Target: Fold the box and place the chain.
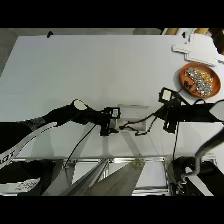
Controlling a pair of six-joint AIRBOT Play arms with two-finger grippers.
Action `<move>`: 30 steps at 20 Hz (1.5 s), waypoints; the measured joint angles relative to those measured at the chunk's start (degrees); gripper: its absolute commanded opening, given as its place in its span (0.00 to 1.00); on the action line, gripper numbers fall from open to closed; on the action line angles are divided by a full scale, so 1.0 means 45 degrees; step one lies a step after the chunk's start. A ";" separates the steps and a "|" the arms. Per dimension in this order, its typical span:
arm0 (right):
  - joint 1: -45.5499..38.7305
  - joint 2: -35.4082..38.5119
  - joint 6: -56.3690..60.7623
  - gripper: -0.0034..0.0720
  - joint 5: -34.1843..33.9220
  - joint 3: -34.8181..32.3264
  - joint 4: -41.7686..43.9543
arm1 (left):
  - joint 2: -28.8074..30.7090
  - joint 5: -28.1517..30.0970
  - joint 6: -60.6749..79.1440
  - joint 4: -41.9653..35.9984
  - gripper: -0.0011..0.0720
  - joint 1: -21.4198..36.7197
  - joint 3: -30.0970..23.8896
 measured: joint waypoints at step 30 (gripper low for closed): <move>0.3507 -0.0466 0.0253 0.33 -0.2103 -0.0005 -0.0005 | 0.0000 0.0000 0.0000 0.0005 0.25 0.0000 0.0000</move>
